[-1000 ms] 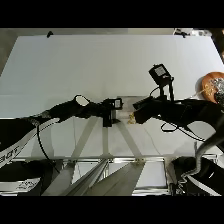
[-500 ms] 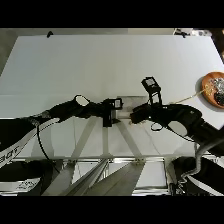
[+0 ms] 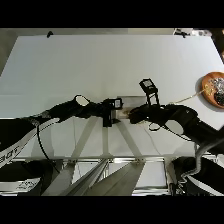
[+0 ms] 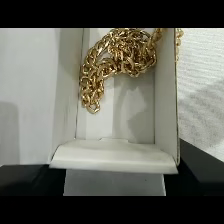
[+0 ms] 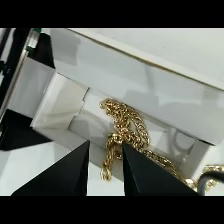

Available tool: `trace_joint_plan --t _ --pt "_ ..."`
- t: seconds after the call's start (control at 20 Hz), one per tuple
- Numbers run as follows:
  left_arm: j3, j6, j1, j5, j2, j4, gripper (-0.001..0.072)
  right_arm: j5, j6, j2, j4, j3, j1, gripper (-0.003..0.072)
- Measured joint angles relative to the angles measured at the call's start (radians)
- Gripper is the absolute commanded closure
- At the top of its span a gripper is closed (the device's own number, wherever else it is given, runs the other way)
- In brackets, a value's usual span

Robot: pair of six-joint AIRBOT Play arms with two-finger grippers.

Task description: Fold the box and place the chain.

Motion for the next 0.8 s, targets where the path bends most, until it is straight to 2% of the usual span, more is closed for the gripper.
trace_joint_plan --t 0.1,0.25,0.35,0.45,0.55,0.75,0.8 --pt "0.000 0.000 0.000 0.000 0.000 0.000 0.0212 0.064 -0.009 0.071 -0.022 0.000 -0.016 0.0450" --pt "0.000 0.000 0.000 0.000 0.000 0.000 0.0212 0.191 -0.018 0.182 -0.099 -0.001 -0.117 0.0444" --pt "0.000 0.000 0.000 0.000 0.000 0.000 0.0212 0.262 -0.031 0.233 -0.155 -0.001 -0.227 0.0370" --pt "0.000 0.000 0.000 0.000 0.000 0.000 0.0212 0.305 -0.064 0.252 -0.190 -0.003 -0.360 0.0345" --pt "0.000 0.000 0.000 0.000 0.000 0.000 0.0212 0.312 -0.111 0.228 -0.208 -0.004 -0.496 0.0264" --pt "0.000 0.000 0.000 0.000 0.000 0.000 0.0212 0.272 -0.169 0.047 -0.201 -0.004 -0.681 0.0260" --pt "0.000 0.000 0.000 0.000 0.000 0.000 0.0212 0.253 -0.178 -0.009 -0.192 -0.002 -0.705 0.0220"
